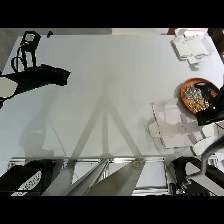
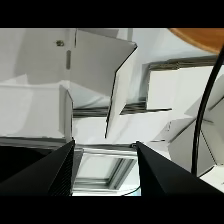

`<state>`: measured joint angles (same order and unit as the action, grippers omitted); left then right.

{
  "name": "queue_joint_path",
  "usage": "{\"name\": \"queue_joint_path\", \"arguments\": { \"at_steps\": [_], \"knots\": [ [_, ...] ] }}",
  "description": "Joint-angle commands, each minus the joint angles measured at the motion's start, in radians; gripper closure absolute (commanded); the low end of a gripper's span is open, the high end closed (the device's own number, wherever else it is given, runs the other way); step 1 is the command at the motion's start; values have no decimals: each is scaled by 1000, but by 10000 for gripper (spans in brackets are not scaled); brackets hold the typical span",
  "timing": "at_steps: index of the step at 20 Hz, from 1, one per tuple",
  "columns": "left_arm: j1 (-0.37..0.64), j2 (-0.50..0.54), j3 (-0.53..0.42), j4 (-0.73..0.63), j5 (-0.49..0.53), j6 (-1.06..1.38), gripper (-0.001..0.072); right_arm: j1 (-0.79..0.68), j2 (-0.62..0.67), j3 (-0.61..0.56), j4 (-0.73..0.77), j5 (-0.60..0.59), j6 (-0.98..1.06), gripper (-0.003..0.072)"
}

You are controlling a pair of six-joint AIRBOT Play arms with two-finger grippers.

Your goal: Fold the box and place the chain.

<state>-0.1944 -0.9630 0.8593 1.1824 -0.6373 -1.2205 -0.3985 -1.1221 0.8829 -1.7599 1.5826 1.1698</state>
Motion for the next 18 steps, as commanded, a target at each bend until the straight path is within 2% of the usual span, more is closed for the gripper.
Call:
{"name": "queue_joint_path", "arguments": {
  "at_steps": [1,7,11,17,18],
  "knots": [
    [0,0,0,0,0,0,309,-1,-56,-4,-16,-27,0,280],
    [0,0,0,0,0,0,309,0,-174,-4,-16,-91,22,296],
    [0,0,0,0,0,0,309,0,-190,-4,-21,-151,34,429],
    [0,0,0,0,0,0,309,0,-217,-4,-68,-79,35,447],
    [0,0,0,0,0,0,309,0,-224,-4,-68,-77,34,534]
  ]
}}
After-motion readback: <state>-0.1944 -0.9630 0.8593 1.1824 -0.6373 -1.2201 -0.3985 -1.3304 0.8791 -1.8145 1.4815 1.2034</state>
